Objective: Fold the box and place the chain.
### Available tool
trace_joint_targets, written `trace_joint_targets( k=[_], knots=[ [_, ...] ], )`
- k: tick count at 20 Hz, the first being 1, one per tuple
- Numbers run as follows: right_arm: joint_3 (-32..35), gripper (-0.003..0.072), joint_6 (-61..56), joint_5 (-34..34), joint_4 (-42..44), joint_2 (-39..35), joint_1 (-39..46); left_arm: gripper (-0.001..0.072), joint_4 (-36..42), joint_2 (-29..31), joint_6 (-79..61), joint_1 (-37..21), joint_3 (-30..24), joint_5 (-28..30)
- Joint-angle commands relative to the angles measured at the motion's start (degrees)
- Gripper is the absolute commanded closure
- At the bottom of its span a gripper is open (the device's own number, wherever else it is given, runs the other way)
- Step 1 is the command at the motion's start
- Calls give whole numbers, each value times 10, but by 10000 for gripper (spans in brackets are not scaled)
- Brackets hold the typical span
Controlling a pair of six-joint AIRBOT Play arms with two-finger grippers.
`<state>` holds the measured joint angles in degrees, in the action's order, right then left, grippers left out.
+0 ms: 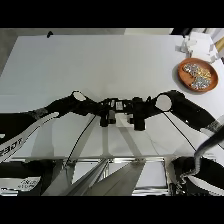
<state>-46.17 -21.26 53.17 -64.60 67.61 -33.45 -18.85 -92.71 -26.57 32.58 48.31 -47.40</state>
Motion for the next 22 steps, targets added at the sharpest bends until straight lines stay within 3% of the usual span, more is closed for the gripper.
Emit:
trace_joint_targets(
  k=[1, 4, 7, 11, 15, 22],
  knots=[
    [0, 394, -19, 13, -18, -7, -7, 638, 0, 0, 0, 0, 0, 0],
    [1, 392, -30, 5, -38, -8, -24, 638, 0, 0, 0, 0, 0, 0],
    [1, 277, -36, -13, -38, -8, -36, 638, 0, 0, 0, 0, 0, 0],
    [1, 234, -43, -22, -17, -8, -38, 638, 0, 0, 0, 0, 0, 0],
    [1, 225, -42, -69, 25, -8, -38, 638, 0, 0, 0, 0, 0, 0],
    [1, 225, -21, -41, 81, -8, -38, 638, 0, 0, 0, 0, 0, 0]
  ],
)
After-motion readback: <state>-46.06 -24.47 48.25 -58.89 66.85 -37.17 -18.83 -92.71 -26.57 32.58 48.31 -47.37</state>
